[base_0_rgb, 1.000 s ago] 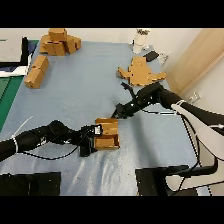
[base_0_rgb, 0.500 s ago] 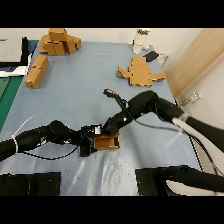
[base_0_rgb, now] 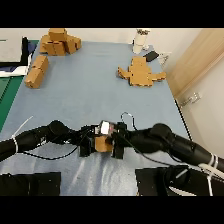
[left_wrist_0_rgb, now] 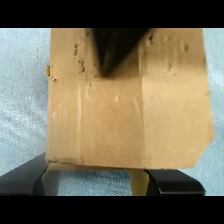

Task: Fold the box.

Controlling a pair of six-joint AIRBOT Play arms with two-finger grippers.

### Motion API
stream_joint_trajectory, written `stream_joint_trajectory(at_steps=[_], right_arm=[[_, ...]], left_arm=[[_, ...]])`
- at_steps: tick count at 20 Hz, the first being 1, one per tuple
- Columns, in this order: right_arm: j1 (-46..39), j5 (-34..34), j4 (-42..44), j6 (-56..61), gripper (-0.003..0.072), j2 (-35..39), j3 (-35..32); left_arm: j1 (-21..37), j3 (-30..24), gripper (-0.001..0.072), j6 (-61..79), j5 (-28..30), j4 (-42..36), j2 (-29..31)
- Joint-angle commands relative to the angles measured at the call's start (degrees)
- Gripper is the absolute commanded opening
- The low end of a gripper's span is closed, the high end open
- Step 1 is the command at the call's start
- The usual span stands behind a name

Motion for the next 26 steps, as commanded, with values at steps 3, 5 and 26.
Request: stream_joint_trajectory(at_steps=[3, 5, 26], right_arm=[[8.07, 4.00, -18.14, 4.07, 0.0256, 6.67, -5.62], [8.07, 4.37, -19.06, 3.98, 0.0431, 6.67, -5.57], [10.69, 5.49, -28.44, 2.05, 0.0342, 1.22, -4.52]], left_arm=[[0.04, 0.02, 0.0403, 0.00, 0.00, 0.00, -0.02], [0.07, 0.02, 0.0402, 0.00, 0.00, 0.00, -0.02], [0.04, 0.02, 0.0402, 0.00, 0.00, 0.00, -0.02]])
